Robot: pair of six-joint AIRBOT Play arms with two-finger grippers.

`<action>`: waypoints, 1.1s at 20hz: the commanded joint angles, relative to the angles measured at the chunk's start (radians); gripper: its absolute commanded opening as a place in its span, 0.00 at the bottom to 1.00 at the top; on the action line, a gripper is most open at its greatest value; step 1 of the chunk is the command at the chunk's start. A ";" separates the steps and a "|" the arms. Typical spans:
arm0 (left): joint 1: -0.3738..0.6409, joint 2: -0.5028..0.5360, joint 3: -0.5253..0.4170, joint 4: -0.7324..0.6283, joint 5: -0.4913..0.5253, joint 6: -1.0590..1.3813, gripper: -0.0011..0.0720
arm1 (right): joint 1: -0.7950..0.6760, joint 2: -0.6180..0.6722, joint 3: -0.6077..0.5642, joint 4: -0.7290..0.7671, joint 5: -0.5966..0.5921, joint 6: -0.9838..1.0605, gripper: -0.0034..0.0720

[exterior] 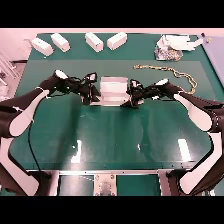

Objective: Fold the box and place the chain.

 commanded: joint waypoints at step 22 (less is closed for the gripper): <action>-0.017 -0.067 -0.007 -0.130 -0.042 0.013 0.71 | 0.001 0.000 0.000 0.001 0.000 0.000 0.79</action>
